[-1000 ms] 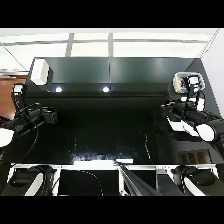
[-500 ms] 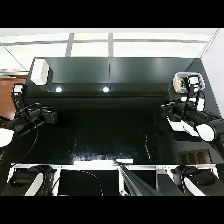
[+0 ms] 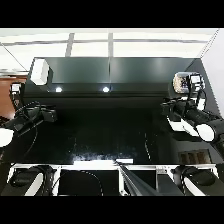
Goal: Fold the box and place the chain.
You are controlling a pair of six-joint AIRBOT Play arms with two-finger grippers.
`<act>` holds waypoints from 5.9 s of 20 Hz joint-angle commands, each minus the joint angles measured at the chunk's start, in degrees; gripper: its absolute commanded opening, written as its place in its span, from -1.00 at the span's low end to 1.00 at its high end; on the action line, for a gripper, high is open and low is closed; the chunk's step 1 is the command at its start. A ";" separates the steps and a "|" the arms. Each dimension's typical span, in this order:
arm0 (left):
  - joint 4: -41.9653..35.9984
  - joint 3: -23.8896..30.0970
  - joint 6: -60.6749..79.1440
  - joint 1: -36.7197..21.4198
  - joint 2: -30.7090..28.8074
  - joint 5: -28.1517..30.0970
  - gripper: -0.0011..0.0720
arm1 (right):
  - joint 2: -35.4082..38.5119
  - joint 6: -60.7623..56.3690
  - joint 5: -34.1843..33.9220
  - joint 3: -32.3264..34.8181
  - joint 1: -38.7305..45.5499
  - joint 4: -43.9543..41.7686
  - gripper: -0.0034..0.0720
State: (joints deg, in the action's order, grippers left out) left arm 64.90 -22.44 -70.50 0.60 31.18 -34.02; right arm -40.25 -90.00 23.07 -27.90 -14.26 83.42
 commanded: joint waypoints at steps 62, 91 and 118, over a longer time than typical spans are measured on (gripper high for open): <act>-34.71 -5.33 13.53 14.25 26.67 -4.61 0.97 | 0.68 46.73 17.64 14.73 12.59 -75.14 -0.89; -37.33 -26.86 41.09 13.90 61.13 -44.63 -0.66 | 0.68 46.71 18.40 14.71 7.34 -72.57 -0.89; -19.28 -23.12 70.64 29.64 49.86 -19.47 -0.90 | 0.07 63.80 29.05 6.29 -5.07 -30.93 0.91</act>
State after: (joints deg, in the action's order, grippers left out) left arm 44.45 -45.63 0.23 29.91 80.18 -54.74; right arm -40.14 -28.64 55.24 -24.84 -14.79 52.16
